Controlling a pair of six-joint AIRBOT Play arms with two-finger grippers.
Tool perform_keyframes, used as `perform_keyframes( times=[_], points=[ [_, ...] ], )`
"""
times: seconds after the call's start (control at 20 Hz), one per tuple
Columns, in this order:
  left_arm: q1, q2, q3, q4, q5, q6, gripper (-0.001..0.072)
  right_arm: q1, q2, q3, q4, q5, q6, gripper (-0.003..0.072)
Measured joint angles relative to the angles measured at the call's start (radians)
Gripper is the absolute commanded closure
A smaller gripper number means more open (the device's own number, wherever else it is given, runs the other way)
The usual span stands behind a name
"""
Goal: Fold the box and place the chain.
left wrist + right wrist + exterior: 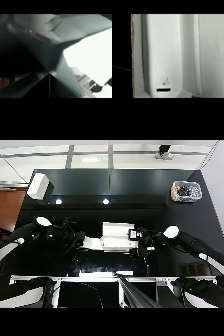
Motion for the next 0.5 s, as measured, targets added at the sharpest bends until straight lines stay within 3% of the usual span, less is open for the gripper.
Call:
perform_keyframes(
  times=[0.2, 0.25, 0.3, 0.35, 0.4, 0.5],
  points=[
    [-0.078, -0.004, 0.063, -0.033, 0.018, 0.032, 0.0681, 0.000, 0.000, 0.000, 0.000, 0.000, 0.000, 0.0485],
    [-0.087, -0.005, 0.080, -0.038, 0.015, 0.035, 0.0597, 0.000, 0.000, 0.000, 0.000, 0.000, 0.000, 0.0485],
    [-0.092, -0.005, 0.096, -0.039, 0.007, 0.039, 0.0430, 0.000, 0.000, 0.000, 0.000, 0.000, 0.000, 0.0485],
    [-0.096, -0.005, 0.113, -0.041, -0.008, 0.042, 0.0169, 0.000, 0.000, 0.000, 0.000, 0.000, 0.000, 0.0485],
    [-0.099, -0.005, 0.129, -0.036, -0.018, 0.042, -0.0006, 0.000, 0.000, 0.000, 0.000, 0.000, 0.000, 0.0485],
    [-0.102, -0.003, 0.158, -0.013, -0.059, 0.046, -0.0005, 0.000, 0.000, 0.000, 0.000, 0.000, 0.000, 0.0485]
  ],
)
